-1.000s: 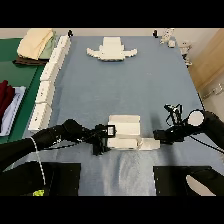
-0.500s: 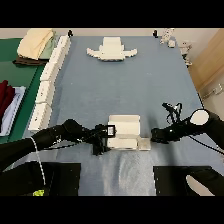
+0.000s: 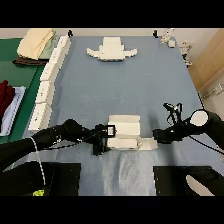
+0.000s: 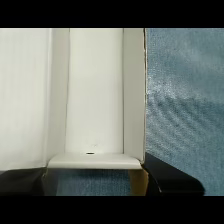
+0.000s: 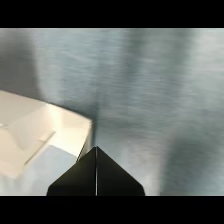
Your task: Fold the box.
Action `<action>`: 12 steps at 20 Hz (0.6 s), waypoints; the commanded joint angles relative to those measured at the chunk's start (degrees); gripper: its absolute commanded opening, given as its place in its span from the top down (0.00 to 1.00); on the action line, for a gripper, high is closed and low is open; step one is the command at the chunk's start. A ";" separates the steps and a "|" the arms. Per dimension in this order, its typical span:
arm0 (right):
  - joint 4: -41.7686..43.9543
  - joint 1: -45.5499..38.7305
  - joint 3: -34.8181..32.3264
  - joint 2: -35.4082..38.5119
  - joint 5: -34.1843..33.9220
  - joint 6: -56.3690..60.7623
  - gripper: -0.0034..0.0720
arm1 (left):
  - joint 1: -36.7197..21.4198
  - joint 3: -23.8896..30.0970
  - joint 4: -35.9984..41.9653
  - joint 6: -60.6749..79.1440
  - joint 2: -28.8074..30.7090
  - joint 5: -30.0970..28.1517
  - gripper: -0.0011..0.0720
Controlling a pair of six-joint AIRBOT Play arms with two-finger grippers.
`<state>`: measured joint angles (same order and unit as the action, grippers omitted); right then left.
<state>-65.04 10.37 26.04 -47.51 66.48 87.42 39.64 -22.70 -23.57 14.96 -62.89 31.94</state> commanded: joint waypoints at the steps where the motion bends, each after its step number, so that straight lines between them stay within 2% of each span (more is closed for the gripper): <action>1: -5.51 -0.04 -0.68 -0.07 -1.20 3.63 0.95 | 0.00 -0.07 0.00 0.02 0.00 -0.02 0.28; 8: 13.03 -0.02 -7.30 -0.02 -6.80 -3.39 0.96 | 0.00 -0.04 0.00 0.02 0.00 -0.02 0.28; 12: 16.26 0.09 -6.34 2.45 -5.75 -4.04 0.96 | 0.00 -0.04 0.00 0.02 0.00 -0.02 0.28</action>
<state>-52.69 10.39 19.73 -46.39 60.58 84.53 39.64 -22.70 -23.57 14.98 -62.87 31.92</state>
